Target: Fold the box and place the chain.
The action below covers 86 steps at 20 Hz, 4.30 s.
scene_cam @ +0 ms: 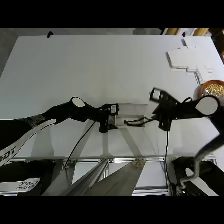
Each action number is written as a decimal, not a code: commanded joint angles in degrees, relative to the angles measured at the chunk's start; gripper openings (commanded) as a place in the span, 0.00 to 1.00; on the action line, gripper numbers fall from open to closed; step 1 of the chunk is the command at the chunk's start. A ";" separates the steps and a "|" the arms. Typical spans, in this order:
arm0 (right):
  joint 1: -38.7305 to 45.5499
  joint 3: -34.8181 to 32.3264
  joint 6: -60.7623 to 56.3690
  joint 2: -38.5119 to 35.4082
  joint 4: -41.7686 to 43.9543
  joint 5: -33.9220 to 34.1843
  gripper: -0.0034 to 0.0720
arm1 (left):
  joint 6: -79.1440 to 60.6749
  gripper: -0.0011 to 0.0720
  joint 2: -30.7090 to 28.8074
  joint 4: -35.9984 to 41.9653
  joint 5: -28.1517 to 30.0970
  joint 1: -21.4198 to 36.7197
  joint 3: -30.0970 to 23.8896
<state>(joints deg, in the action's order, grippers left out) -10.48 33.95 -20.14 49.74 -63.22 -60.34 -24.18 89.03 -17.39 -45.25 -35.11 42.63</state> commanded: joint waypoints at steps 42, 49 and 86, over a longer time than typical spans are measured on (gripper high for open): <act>0.37 -10.03 18.03 -12.28 17.55 0.94 0.07 | 0.00 0.13 0.00 0.00 0.02 0.00 0.00; -1.33 -10.03 16.55 -10.16 45.83 3.52 0.07 | 0.00 0.13 0.00 0.00 0.02 0.00 0.00; 3.13 -14.75 34.99 -4.52 13.99 7.87 0.41 | 0.00 0.13 0.00 -0.02 0.02 0.00 0.00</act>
<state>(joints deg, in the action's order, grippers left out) -5.45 20.49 9.89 44.34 -50.39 -53.91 -24.16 89.03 -17.39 -45.23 -35.11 42.63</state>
